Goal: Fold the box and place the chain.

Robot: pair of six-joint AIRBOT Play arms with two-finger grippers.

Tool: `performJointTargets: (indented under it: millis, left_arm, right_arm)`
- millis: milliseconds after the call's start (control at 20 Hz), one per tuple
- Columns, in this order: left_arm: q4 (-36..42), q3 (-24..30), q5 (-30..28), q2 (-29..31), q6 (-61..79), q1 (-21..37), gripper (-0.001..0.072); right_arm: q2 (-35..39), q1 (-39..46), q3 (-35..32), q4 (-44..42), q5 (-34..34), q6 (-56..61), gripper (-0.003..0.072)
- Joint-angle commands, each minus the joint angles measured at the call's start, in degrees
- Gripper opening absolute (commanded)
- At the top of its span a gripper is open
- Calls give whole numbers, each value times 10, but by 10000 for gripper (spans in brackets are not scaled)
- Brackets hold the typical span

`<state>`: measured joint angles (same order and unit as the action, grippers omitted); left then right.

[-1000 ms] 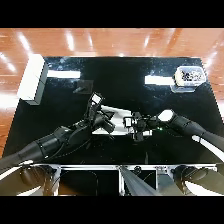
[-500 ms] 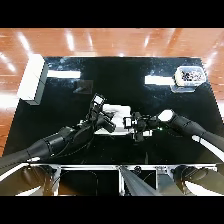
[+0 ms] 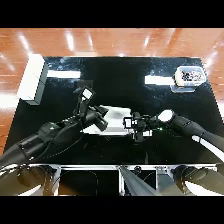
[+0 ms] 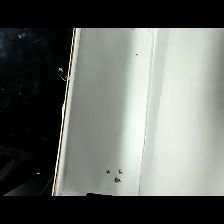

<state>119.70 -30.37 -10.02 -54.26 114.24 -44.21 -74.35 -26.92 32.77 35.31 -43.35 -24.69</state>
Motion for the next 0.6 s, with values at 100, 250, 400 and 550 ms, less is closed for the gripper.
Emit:
performJointTargets:
  millis: [100,250,400,550]
  left_arm:
    - [-111,0,-286,108,-4,104,18]
    - [-115,3,-408,152,17,153,19]
    - [-110,6,-457,156,60,157,20]
    - [-100,14,-414,127,94,158,137]
  right_arm:
    - [0,3,0,-4,3,0,536]
    - [-1,23,2,-3,-4,-14,536]
    - [-4,29,5,-3,-10,-15,536]
    - [-5,29,5,-3,-9,-15,536]
